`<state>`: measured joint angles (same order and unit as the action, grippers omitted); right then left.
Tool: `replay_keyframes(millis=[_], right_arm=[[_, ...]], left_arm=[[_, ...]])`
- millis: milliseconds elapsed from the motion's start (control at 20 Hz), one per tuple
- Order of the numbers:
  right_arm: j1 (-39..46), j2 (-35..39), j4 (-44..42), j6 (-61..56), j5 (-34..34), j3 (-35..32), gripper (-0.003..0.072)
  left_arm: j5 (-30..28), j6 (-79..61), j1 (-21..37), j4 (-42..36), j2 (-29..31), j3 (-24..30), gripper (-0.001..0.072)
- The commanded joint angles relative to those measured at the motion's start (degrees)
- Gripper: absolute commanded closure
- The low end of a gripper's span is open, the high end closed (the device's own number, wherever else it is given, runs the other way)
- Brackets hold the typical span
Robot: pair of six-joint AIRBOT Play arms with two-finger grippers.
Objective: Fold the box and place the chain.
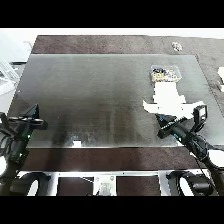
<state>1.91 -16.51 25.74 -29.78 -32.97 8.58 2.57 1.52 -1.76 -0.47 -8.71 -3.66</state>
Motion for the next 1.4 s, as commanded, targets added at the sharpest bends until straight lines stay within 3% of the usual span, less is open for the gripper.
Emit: replay_keyframes(millis=[0, 250, 350, 500, 700, 800, 900, 950, 1050, 1100, 1200, 1350], right_arm=[[0.0, 0.0, -0.2, 0.0, 0.0, -0.1, 0.0678], [0.1, 0.0, -0.2, 1.7, 2.4, 0.2, 0.0662], [0.2, -0.1, 0.0, 1.7, 8.2, 1.5, 0.0495], [6.4, -4.2, 2.8, 0.0, 10.3, 5.0, 0.0457], [22.3, -16.3, 7.1, -0.7, -1.3, 12.6, 0.0415], [30.4, -23.8, 7.8, -1.8, -6.3, 17.3, 0.0458], [36.6, -28.2, 7.7, -1.6, -4.0, 20.6, 0.0444], [39.2, -28.8, 7.1, -1.6, -3.9, 21.9, 0.0386], [42.5, -29.2, 8.3, -1.3, -4.4, 24.5, 0.0375], [43.9, -31.0, 11.5, -3.4, -6.6, 27.0, 0.033], [46.4, -38.4, 19.0, -8.2, -12.9, 33.2, 0.0264], [48.1, -51.5, 22.6, -9.2, -25.5, 44.9, 0.0256]], left_arm=[[0.0, 0.0, 0.1, 0.0, 0.0, 0.1, 0.0688], [0.0, 0.0, 0.1, 0.0, 0.0, 0.0, 0.0688], [0.0, 0.0, 0.1, 0.0, 0.0, 0.0, 0.0688], [0.0, 0.0, 0.1, 0.0, 0.0, 0.0, 0.0688], [0.0, 0.0, 0.1, 0.0, 0.0, 0.0, 0.0688], [0.0, 0.0, 0.1, 0.0, 0.0, 0.0, 0.0688], [0.0, 0.0, 0.1, 0.0, 0.0, 0.0, 0.0688], [-0.1, 0.0, 0.1, 0.0, 0.0, 0.0, 0.0688], [0.0, 0.0, 0.1, 0.0, 0.0, 0.0, 0.0688], [0.0, 0.0, 0.1, 0.0, 0.0, 0.0, 0.0688], [0.0, 0.0, 0.1, 0.0, 0.0, 0.0, 0.0688], [0.0, 0.0, 0.1, 0.0, 0.0, 0.0, 0.0687]])
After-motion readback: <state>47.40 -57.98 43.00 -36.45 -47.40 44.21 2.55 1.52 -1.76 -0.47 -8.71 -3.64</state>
